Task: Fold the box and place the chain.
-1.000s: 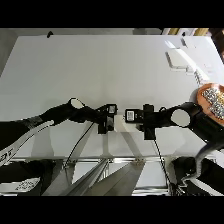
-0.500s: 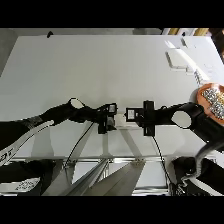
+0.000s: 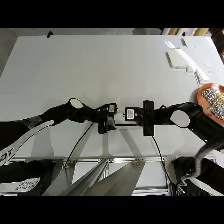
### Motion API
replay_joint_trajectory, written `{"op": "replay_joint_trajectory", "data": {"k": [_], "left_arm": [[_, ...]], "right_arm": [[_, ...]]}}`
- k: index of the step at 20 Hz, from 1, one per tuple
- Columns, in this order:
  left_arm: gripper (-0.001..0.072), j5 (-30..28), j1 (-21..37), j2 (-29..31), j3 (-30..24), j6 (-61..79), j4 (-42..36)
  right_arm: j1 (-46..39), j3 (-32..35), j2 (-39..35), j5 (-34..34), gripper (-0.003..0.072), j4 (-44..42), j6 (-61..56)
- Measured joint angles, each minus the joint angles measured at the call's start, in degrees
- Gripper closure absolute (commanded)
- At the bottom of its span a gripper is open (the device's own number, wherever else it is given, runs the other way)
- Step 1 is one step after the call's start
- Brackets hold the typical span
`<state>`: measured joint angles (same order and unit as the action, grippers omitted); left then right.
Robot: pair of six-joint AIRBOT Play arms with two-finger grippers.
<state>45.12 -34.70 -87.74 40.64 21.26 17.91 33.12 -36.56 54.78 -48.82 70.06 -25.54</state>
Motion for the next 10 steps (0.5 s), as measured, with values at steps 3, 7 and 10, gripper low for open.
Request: {"op": "replay_joint_trajectory", "data": {"k": [3,7,10], "left_arm": [[0.0419,0.2,0.0,0.0,0.0,0.4,0.2],[0.0419,0.4,0.0,0.0,0.0,0.4,0.3],[0.0419,0.3,0.0,0.0,0.0,0.2,0.2]], "right_arm": [[0.0,0.0,0.6,-1.4,0.0456,-1.3,0.0],[0.0,0.0,0.5,-4.5,0.0287,-2.6,0.0],[0.0,0.0,-1.0,-5.4,0.0289,-4.2,0.0]]}}
